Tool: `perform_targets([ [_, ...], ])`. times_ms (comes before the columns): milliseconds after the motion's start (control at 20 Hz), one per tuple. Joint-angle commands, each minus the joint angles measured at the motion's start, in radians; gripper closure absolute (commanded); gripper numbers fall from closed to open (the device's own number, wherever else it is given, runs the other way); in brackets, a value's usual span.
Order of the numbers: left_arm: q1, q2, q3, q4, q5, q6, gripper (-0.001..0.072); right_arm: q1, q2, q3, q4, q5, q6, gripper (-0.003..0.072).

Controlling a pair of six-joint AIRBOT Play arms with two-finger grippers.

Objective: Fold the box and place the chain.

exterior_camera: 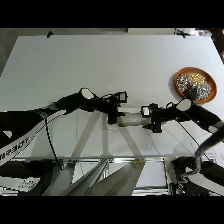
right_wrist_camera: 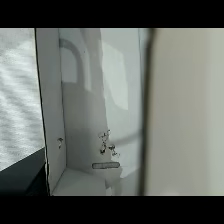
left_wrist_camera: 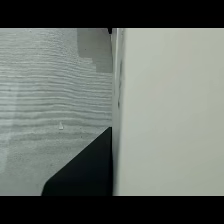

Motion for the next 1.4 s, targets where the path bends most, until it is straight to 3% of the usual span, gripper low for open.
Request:
perform_targets([
  [0,0.000,0.000,0.000,0.001,-0.003,0.000,0.0699,0.000,0.001,0.000,0.004,0.042,0.006,0.0227],
  [1050,0.000,0.000,0.000,0.001,-0.009,0.000,0.0699,0.000,0.001,0.000,0.014,0.042,0.002,0.0227],
  [1250,0.000,0.001,0.000,0.002,-0.068,-0.007,0.0697,0.000,0.001,0.000,0.014,0.042,0.002,0.0227],
  [1300,0.000,0.005,0.000,0.004,-0.078,-0.008,0.0668,0.000,0.001,0.000,0.014,0.042,0.002,0.0227],
  [1350,0.006,0.011,0.000,0.014,-0.093,-0.008,0.0532,0.000,0.001,0.000,0.014,0.042,0.002,0.0227],
])
